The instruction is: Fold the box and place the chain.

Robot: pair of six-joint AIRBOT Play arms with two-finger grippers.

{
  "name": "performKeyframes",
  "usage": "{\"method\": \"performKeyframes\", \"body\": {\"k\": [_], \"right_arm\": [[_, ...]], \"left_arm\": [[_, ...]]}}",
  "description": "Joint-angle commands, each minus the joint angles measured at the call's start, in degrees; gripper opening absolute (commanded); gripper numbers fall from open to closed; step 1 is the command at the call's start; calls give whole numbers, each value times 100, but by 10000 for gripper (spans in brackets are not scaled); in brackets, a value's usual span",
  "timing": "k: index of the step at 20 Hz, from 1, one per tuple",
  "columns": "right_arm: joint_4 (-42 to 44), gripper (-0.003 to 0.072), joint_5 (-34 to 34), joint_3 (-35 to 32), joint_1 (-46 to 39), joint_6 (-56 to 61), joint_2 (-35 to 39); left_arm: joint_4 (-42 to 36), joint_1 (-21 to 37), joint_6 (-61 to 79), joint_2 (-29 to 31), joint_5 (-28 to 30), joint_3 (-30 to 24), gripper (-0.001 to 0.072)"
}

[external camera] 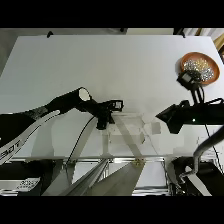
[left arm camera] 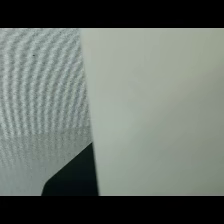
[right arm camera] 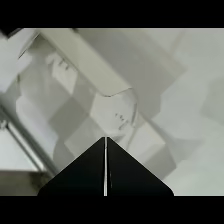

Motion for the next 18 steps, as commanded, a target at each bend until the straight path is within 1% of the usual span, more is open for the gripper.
{"method": "performKeyframes", "body": {"k": [1, 3, 4, 5, 6, 7, 8, 10, 11, 13, 15, 18], "right_arm": [[-918, 19, -114, -254, 1143, -170, 0], [-1270, 19, -81, -542, 1508, -146, -2], [-1300, 39, -116, -715, 1582, -168, 0], [-1403, 159, -223, -857, 1582, -195, 0], [-1626, 329, -413, -990, 1582, -192, 2], [-1803, 460, -647, -1121, 1582, -197, 2], [-1873, 501, -887, -1257, 1582, -402, 2], [-1836, 506, -1099, -1495, 1585, -1453, 2], [-1851, 571, -1296, -1659, 1637, -1880, 4], [-1847, 692, -2149, -2074, 1917, -2472, 107], [-1690, 697, -2944, -2424, 2317, -2551, 304], [-1362, 697, -3274, -2712, 2675, -2553, 699]], "left_arm": [[0, 2, 2, 4, 0, 0, 11], [0, 2, 2, 4, 2, 0, 11], [0, 2, 2, 4, 0, 0, 11], [0, 2, 2, 4, 2, 0, 11], [0, 2, 2, 4, 2, 0, 11], [0, 2, 2, 4, 0, 0, 11], [0, 2, 2, 4, 0, 0, 11], [0, 2, 2, 4, 0, 0, 11], [0, 2, 2, 4, -2, 0, 11], [0, 2, 2, 4, -2, 0, 11], [0, 4, 2, 4, 2, 0, 11], [0, 4, 2, 4, 0, 0, 11]]}}
